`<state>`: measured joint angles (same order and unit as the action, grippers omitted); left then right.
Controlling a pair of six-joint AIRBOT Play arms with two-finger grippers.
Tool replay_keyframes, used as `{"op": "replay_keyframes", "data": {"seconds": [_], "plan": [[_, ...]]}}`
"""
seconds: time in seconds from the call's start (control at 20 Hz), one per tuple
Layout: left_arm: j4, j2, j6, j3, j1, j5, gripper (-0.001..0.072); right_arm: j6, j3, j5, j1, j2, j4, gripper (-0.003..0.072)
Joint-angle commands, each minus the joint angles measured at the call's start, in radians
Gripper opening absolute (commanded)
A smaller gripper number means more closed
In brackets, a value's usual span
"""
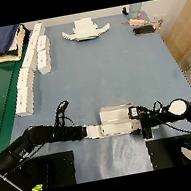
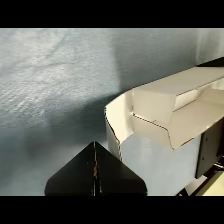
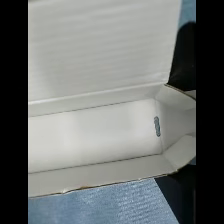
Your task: Fold the box.
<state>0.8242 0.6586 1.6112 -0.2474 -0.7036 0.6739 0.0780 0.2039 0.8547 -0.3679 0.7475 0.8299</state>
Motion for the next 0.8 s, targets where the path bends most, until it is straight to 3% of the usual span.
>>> {"op": "replay_keyframes", "data": {"seconds": [0.0,0.5,0.55,0.6,0.75], "plan": [[-0.048,0.002,0.038,0.003,-0.087,-0.092,0.0016,0.0,0.001,0.0,0.0,-0.001,0.0,0.0516],[-0.099,0.001,0.023,-0.035,-0.105,-0.124,0.0019,0.0,0.001,0.0,0.0,-0.001,0.0,0.0516],[-0.099,0.001,0.02,-0.036,-0.105,-0.123,0.0148,0.0,0.001,0.0,0.0,-0.001,0.0,0.0516],[-0.101,0.001,0.021,-0.036,-0.105,-0.124,0.0423,0.0,0.001,0.0,0.0,-0.001,0.0,0.0516],[-0.127,0.001,0.021,-0.036,-0.105,-0.123,0.045,0.0,0.001,0.0,0.0,-0.001,0.0,0.0515]]}}
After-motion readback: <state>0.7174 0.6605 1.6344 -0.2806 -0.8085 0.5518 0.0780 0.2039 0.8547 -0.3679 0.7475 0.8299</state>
